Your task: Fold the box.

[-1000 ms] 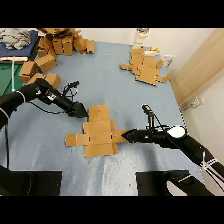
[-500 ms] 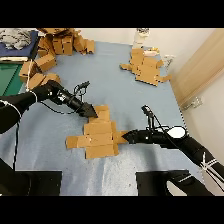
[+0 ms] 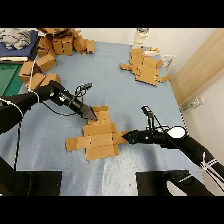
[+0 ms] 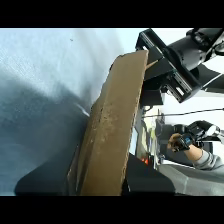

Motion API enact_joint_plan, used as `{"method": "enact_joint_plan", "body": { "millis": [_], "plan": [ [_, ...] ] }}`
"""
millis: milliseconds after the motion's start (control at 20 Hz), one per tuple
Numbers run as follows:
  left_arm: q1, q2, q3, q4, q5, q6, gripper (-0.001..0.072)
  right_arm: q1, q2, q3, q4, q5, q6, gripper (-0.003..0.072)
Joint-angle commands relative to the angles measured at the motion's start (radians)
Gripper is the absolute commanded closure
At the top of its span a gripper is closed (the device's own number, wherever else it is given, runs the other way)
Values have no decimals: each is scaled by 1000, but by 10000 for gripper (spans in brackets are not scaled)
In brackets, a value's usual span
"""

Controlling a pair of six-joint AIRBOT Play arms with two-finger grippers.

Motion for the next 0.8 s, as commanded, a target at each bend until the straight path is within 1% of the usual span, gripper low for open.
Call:
{"method": "enact_joint_plan", "body": {
  "millis": [0, 100, 150, 200, 250, 450, 500, 550, 600, 650, 700, 750],
  "plan": [
    [1, -1, 1, 24, -27, 10, 429, 0, 1, 0, 0, -8, 1, 686],
    [1, -1, 0, 24, -27, 11, 430, 0, 1, 0, 0, -9, 1, 686],
    [1, -1, 0, 26, -28, 11, 487, 0, 1, 0, 0, -9, 1, 686],
    [1, -1, 0, 29, -32, 24, 644, 0, 1, 0, 0, -9, 1, 686],
    [1, -1, 0, 31, -34, 27, 658, 0, 1, 0, 0, -10, 1, 686],
    [1, -1, 0, 31, -31, 43, 659, 0, 1, 0, 0, -12, 1, 686],
    [1, -1, 0, 31, -30, 50, 666, 0, 1, 0, 0, -16, 1, 686],
    [1, -1, 0, 31, -31, 64, 697, 0, 1, 0, 1, -24, 1, 685],
    [1, -1, 0, 31, -27, 77, 698, 0, 1, 0, 2, -29, 1, 683],
    [1, -1, 1, 31, -22, 90, 698, 0, 1, 0, 4, -44, 5, 572],
    [1, 0, 1, 31, -8, 97, 699, 0, 1, 0, 4, -70, 22, 430],
    [1, 2, 3, 36, 12, 110, 699, -5, 1, 4, 4, -107, 61, 380]
  ]
}}
